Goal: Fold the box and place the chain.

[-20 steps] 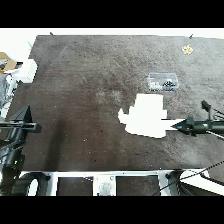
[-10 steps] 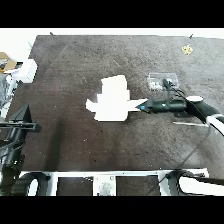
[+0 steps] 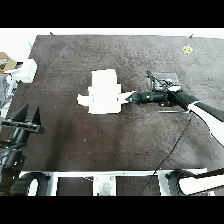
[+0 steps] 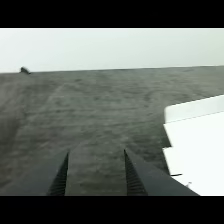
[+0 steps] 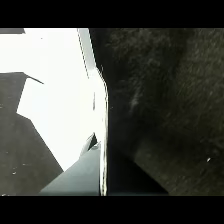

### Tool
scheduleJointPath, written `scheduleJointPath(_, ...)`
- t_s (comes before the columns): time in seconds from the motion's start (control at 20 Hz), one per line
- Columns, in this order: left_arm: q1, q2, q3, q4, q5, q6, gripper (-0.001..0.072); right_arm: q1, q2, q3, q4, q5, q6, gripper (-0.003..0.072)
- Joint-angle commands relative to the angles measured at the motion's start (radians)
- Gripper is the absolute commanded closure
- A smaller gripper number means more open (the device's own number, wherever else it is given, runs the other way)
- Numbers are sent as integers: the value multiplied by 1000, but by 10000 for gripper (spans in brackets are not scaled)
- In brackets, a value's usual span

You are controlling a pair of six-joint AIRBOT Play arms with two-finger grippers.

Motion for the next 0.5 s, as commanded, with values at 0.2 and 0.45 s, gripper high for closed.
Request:
scheduleJointPath(0.2, 0, -223, 174, -34, -225, 11, 327, 6, -7, -40, 30, -103, -81, 685)
scheduleJointPath(0.45, 0, -745, 460, -35, -470, 11, 328, 5, -8, -42, 66, -87, -121, 685)
